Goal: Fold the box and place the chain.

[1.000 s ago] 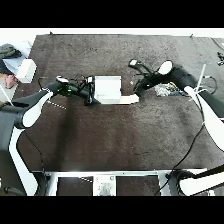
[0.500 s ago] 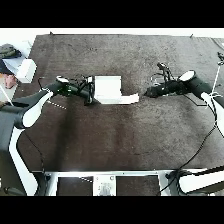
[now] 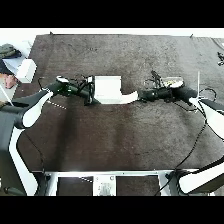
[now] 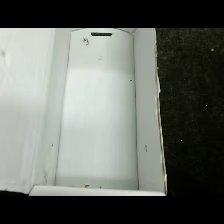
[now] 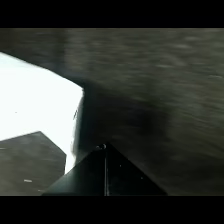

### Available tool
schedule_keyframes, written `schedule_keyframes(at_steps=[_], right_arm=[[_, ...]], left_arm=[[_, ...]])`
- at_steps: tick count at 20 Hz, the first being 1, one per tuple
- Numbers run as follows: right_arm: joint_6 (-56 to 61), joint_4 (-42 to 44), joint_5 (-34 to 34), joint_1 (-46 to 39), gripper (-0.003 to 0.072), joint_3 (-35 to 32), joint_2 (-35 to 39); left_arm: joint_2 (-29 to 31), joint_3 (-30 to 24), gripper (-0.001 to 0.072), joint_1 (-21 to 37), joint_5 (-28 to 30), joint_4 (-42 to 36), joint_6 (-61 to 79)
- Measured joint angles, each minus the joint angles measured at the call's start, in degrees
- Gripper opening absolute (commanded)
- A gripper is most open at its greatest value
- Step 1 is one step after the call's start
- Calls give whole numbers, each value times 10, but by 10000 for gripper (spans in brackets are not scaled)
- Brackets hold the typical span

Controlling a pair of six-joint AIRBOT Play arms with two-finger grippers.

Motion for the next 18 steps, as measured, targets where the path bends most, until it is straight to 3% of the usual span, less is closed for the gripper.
schedule_keyframes(at_steps=[1, 3, 11, 12, 14, 15, 18], right_arm=[[-6, 16, 5, 2, -3, 0, 3], [-6, 35, 8, 6, 319, 0, 12], [37, 6, -6, 67, 317, 39, 21], [50, -13, -10, 69, 220, 45, 21], [84, -63, -17, 67, 202, 53, 21], [98, -83, -17, 63, 113, 56, 21], [126, -128, -27, 46, 107, 59, 21]], left_arm=[[0, 0, 403, 0, 0, 0, 0], [0, 0, 404, 0, 0, 0, 0], [0, 0, 404, 0, 0, 0, 0], [0, 0, 404, 0, 0, 0, 0], [0, 0, 404, 0, 0, 0, 0], [0, 0, 403, 0, 0, 0, 0], [0, 0, 404, 0, 0, 0, 0]])
